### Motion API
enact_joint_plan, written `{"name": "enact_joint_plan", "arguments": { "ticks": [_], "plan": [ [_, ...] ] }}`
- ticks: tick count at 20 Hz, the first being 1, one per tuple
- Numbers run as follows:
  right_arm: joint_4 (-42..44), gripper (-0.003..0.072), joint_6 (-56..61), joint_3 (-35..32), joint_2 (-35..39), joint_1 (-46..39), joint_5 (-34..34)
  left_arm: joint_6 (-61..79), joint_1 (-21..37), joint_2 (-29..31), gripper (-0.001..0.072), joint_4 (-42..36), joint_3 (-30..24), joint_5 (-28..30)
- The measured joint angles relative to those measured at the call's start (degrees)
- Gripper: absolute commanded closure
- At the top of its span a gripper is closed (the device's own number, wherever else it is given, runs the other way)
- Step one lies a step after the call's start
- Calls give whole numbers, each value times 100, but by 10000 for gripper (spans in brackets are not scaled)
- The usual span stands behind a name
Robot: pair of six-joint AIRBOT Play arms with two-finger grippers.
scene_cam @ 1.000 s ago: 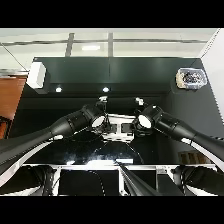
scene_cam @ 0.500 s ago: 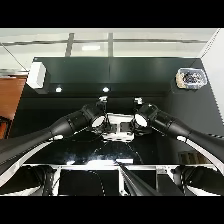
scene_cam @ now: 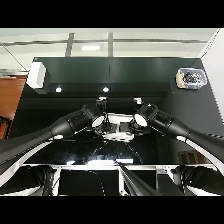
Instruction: Fold the box and place the chain.
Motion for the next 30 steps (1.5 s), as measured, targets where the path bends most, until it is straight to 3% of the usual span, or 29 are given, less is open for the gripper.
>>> {"name": "enact_joint_plan", "arguments": {
  "ticks": [2,5,9,10,15,16,17,18,23,27,30],
  "plan": [
    [-26,427,37,0,0,0,17,0,0,0,685,-2,0,-2],
    [-28,563,74,0,0,0,24,0,0,0,685,-2,0,-4],
    [-55,582,127,0,-15,0,22,-2,0,0,685,-2,0,-7],
    [-59,674,162,0,-37,0,26,-4,0,0,685,-2,0,-9],
    [-79,672,234,0,-111,0,-15,-13,0,-2,685,-4,0,-11],
    [-83,647,229,0,-114,0,-15,-13,0,-2,685,-4,0,-13],
    [-92,471,221,0,-107,0,-17,-13,0,0,685,-4,0,-13],
    [-96,356,195,2,-85,-2,-26,-11,0,0,685,-7,0,-7],
    [-216,358,-92,4,413,-13,2,-4,0,0,685,-9,0,-7],
    [-326,358,-459,4,1563,-17,278,-4,0,-2,686,-9,0,-9],
    [-1036,361,-603,4,2621,-17,527,-7,0,0,685,-7,0,-9]
  ]
}}
